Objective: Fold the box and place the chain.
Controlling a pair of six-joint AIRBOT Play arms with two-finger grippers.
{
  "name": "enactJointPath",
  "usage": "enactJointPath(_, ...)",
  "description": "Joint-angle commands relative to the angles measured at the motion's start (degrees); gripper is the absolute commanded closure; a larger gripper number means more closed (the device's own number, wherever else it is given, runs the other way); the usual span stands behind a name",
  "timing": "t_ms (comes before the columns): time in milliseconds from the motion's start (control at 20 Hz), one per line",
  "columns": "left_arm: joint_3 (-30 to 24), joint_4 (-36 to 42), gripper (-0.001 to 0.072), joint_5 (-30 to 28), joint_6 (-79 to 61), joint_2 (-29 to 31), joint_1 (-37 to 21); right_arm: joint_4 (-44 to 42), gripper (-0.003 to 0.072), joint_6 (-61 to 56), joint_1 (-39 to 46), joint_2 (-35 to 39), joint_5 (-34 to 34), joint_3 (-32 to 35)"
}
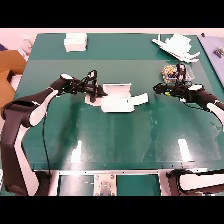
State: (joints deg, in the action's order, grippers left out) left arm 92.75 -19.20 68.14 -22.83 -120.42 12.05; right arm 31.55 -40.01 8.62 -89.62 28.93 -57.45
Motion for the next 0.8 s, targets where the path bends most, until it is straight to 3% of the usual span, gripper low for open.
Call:
enactJointPath(0,0.0,-1.5,0.0691,-0.7,0.0,-0.1,0.0,0.0,0.0274,0.0,-0.1,0.0,0.0,0.0)
enactJointPath(500,0.0,-1.3,0.0691,-0.7,0.1,-0.1,0.0,0.0,0.0273,1.3,0.0,0.4,0.0,0.0)
enactJointPath(750,0.0,-1.3,0.0691,-0.6,0.1,-0.1,0.0,0.0,0.0245,9.7,-1.1,8.2,1.2,0.0)
